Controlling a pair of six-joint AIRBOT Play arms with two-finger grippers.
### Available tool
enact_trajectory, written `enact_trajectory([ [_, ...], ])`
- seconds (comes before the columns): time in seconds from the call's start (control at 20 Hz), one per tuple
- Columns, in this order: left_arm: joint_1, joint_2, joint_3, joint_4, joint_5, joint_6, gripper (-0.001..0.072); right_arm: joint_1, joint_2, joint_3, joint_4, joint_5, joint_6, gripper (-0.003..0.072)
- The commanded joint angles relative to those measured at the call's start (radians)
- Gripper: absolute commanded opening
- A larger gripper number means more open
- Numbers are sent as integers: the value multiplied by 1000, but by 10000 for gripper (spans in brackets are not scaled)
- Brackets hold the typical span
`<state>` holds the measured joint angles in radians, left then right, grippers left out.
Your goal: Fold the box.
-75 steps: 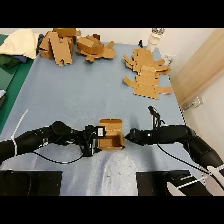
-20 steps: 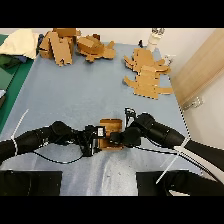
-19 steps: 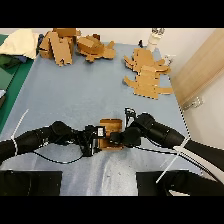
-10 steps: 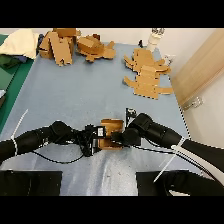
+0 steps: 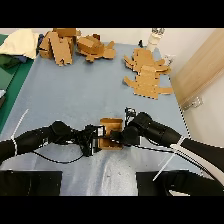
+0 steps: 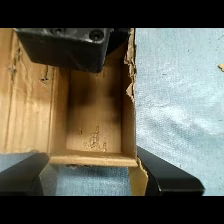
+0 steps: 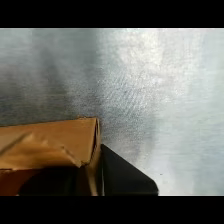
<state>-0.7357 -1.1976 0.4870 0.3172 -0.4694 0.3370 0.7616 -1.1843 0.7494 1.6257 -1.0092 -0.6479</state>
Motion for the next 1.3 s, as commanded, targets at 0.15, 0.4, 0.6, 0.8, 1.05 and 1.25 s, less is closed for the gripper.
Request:
enact_trajectory([
  [0.15, 0, 1, 0, 1, -2, 3, 484, 1, 1, 68, -7, -106, -26, 392],
  [0.4, 0, 1, 0, 1, -2, 3, 484, 1, 2, 108, -36, -200, -26, 392],
  [0.6, 0, 1, 0, 1, -2, 3, 484, 1, -3, 109, -32, -201, -26, 391],
  [0.8, 0, 1, 0, 1, -2, 3, 484, 2, -37, 109, 3, -192, -26, 371],
  [1.05, 0, 1, 0, 1, -2, 3, 484, 50, -95, 109, -35, -194, -14, 366],
  [1.25, 0, 1, 0, 1, -2, 3, 485, 63, -103, 109, -76, -197, -14, 88],
])
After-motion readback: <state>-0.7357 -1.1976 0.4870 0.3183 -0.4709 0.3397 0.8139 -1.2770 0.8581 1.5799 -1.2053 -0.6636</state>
